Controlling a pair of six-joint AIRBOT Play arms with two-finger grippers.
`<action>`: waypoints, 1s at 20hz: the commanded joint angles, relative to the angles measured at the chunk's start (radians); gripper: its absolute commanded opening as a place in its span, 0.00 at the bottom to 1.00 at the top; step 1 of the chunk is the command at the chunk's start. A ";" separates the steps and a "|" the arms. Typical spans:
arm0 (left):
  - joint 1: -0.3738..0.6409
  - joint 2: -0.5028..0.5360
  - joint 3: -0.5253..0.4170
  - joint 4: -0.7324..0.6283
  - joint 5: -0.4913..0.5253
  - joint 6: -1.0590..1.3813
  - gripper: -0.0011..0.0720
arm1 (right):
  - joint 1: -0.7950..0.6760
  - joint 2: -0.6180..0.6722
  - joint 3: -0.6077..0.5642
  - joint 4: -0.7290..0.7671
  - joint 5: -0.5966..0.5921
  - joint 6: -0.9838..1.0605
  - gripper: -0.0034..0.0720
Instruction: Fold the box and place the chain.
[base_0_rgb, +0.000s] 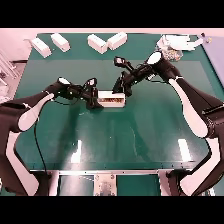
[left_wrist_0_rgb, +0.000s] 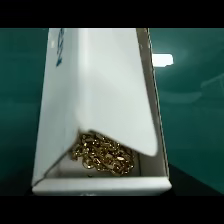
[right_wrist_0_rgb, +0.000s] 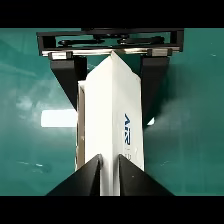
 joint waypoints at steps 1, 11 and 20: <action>0.001 0.000 0.000 -0.001 0.002 0.000 0.67 | 0.002 0.008 0.000 -0.007 0.035 0.018 0.22; 0.001 0.000 0.000 -0.001 0.003 0.000 0.67 | 0.010 0.008 -0.032 -0.031 -0.063 0.007 0.22; 0.001 0.000 0.000 -0.001 0.002 0.000 0.67 | 0.027 0.029 -0.056 -0.055 -0.092 -0.021 0.16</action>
